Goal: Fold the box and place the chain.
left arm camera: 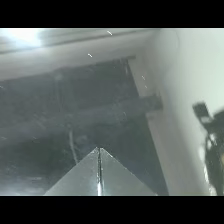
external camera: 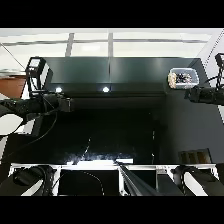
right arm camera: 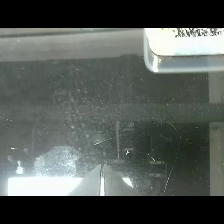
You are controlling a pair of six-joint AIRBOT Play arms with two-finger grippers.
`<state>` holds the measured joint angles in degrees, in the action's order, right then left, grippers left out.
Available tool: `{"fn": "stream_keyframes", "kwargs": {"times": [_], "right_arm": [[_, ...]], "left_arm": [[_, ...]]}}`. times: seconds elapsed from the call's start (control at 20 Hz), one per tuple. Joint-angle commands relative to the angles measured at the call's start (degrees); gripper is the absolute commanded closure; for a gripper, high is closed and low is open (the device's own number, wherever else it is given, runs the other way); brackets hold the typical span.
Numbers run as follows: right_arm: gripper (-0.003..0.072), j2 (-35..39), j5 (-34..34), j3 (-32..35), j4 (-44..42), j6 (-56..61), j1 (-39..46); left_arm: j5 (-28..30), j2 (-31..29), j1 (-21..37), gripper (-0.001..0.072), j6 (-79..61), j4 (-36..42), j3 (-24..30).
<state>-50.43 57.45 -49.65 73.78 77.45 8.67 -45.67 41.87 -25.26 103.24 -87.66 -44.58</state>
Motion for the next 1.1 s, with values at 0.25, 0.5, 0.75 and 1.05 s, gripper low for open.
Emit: {"fn": "stream_keyframes", "kwargs": {"times": [0.25,0.5,0.75,1.05], "right_arm": [[0.0661,0.04,-0.22,0.76,0.37,0.35,0.02],[0.0661,0.04,-0.22,0.74,0.37,0.35,0.02],[0.0661,0.04,-0.22,0.74,0.37,0.35,0.02],[0.0661,0.04,-0.22,0.76,0.37,0.35,0.02]], "left_arm": [[1.40,0.00,1.14,0.0681,1.99,-1.49,0.46],[2.01,0.00,1.14,0.0680,1.99,-1.44,0.46],[2.01,0.00,1.14,0.0681,1.99,-1.44,0.46],[2.01,0.00,1.14,0.0680,1.99,-1.44,0.46]]}}
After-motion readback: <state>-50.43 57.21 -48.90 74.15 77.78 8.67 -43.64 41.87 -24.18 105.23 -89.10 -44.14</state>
